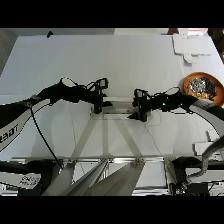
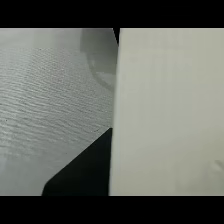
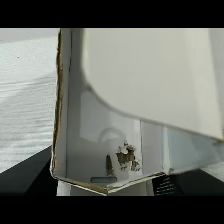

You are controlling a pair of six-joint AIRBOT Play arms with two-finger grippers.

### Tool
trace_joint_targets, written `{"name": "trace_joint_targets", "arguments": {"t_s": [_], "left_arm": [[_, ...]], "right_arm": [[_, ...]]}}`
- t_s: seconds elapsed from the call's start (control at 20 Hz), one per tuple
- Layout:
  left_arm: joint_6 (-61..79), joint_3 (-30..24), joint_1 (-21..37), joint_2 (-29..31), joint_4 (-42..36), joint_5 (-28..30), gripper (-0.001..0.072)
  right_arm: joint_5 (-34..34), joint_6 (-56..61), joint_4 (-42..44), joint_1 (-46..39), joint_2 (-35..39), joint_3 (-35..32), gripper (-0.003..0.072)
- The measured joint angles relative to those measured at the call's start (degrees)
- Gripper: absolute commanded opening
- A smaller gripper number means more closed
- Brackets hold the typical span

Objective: Fold the box and place the chain.

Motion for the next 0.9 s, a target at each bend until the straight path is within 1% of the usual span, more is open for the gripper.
{"name": "trace_joint_targets", "arguments": {"t_s": [0.05,0.15,0.2,0.4,0.5,0.65,0.7,0.75,0.8,0.85,0.9], "left_arm": [[-0.02,-0.02,-0.02,-0.04,0.22,0.74,0.0278],[-0.13,0.00,0.09,0.02,-0.22,0.20,0.0462],[0.00,0.00,0.09,0.04,-0.28,0.07,0.0502],[0.00,0.00,0.92,0.85,-0.39,0.52,0.0509],[0.02,0.00,2.40,2.38,0.35,0.85,0.0508],[-1.07,0.00,5.60,5.70,3.13,-0.42,0.0505],[-2.05,0.00,6.82,6.95,4.83,-1.40,0.0481],[-3.39,0.00,7.85,8.04,6.73,-2.58,0.0384],[-5.16,0.00,8.76,9.03,9.11,-4.13,0.0239],[-7.10,0.00,9.40,9.79,11.37,-5.84,0.0048],[-9.57,0.00,9.77,10.36,13.70,-7.93,0.0005]], "right_arm": [[-0.55,0.00,0.02,0.00,-0.02,0.00,0.0544],[-0.37,0.00,-0.02,-0.02,0.00,0.00,0.0544],[-0.15,-0.22,-0.13,-0.02,-0.02,0.00,0.0544],[-0.09,0.04,-0.04,0.00,-0.02,0.00,0.0544],[-0.07,0.04,-0.02,0.00,-0.02,-0.02,0.0544],[-0.09,0.09,0.09,-0.02,-0.02,0.00,0.0544],[-0.04,0.07,0.04,-0.02,-0.02,0.00,0.0544],[0.04,0.04,0.00,-0.02,-0.02,-0.02,0.0544],[0.07,0.04,-0.02,-0.02,-0.02,0.00,0.0544],[0.07,0.04,-0.02,-0.02,-0.02,-0.02,0.0544],[0.07,0.04,-0.02,-0.02,-0.02,0.00,0.0544]]}}
